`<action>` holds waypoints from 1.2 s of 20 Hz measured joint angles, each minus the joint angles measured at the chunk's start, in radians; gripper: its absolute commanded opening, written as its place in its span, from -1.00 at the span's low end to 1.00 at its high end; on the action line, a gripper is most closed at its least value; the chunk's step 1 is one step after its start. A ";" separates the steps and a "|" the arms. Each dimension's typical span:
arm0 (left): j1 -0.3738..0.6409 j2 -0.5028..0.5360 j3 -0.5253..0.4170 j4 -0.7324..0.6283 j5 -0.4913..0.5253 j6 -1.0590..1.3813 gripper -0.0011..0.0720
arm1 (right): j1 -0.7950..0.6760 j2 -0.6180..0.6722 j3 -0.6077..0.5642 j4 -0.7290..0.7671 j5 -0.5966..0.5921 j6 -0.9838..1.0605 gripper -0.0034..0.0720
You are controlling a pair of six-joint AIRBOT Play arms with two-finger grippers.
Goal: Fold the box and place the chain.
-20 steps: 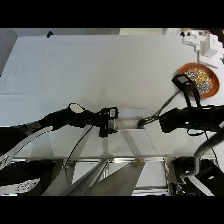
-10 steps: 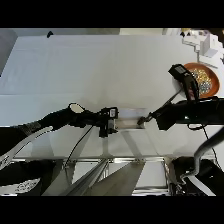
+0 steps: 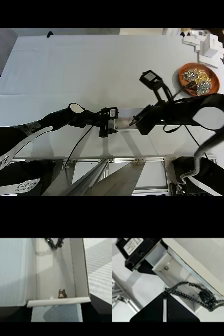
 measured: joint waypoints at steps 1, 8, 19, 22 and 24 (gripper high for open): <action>0.000 0.000 0.000 0.000 0.000 0.000 -0.59 | 0.012 -0.023 0.000 -0.013 -0.007 0.003 -0.86; 0.000 0.000 0.000 0.000 0.000 0.000 -0.59 | 0.046 -0.189 -0.012 -0.080 -0.068 0.035 -0.85; 0.000 0.000 0.000 0.000 0.000 0.000 -0.59 | 0.082 -0.194 -0.049 -0.111 -0.100 0.042 -0.42; 0.000 0.000 0.000 0.000 0.000 0.000 -0.59 | 0.012 -0.106 -0.049 -0.148 -0.032 0.042 -0.32; 0.000 0.000 0.000 0.000 0.000 0.000 -0.59 | -0.070 -0.053 -0.049 -0.183 0.032 0.042 -0.05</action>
